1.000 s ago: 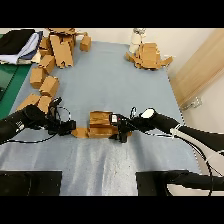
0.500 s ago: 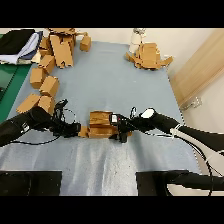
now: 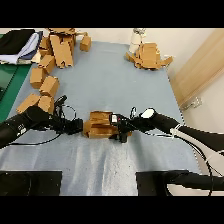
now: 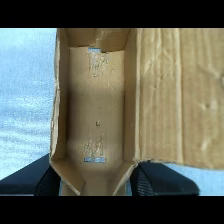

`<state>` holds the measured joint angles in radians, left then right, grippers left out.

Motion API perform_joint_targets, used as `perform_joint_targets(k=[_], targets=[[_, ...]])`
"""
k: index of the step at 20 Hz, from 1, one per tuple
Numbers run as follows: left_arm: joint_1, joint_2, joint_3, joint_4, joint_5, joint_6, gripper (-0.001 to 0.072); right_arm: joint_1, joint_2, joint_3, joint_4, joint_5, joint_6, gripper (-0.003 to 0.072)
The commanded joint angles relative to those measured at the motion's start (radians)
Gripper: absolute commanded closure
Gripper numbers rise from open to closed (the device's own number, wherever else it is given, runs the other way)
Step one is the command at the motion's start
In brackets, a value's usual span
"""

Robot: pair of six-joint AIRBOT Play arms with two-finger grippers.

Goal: Fold the box.

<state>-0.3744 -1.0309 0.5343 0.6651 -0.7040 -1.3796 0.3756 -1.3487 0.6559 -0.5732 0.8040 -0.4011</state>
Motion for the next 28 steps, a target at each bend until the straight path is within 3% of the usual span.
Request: perform_joint_targets(k=[1,3,6,11,12,13,16,20,28], targets=[[0.000,0.006,0.001,-0.052,0.051,0.043,0.0695,0.000,-0.001,-0.001,0.000,0.000,0.000,0.0156],[0.000,0.006,0.001,-0.053,0.035,0.134,0.0695,0.000,-0.001,-0.001,0.000,0.000,0.000,0.0156],[0.000,0.006,0.001,-0.060,0.029,0.044,0.0694,0.000,-0.001,-0.001,0.000,0.000,0.000,0.0156],[0.000,0.026,0.024,-0.059,0.003,0.019,0.0623,0.000,-0.001,-0.001,0.000,0.000,0.000,0.0156],[0.000,0.039,0.032,-0.058,-0.004,0.027,0.0483,0.000,-0.001,-0.001,0.000,0.000,0.000,0.0156],[0.000,0.053,0.040,-0.056,-0.022,0.020,0.0244,0.000,-0.001,-0.001,0.000,0.000,0.000,0.0156],[-0.020,0.064,0.043,-0.002,-0.026,-0.071,0.0236,0.000,-0.001,-0.001,0.000,0.000,0.000,0.0156],[-0.128,0.064,0.044,0.290,0.035,-0.309,0.0238,0.000,-0.001,-0.001,0.000,0.000,0.000,0.0156],[-0.171,0.103,0.125,0.373,-0.018,-0.440,0.0237,0.000,-0.001,-0.001,0.000,0.001,0.000,0.0156]])
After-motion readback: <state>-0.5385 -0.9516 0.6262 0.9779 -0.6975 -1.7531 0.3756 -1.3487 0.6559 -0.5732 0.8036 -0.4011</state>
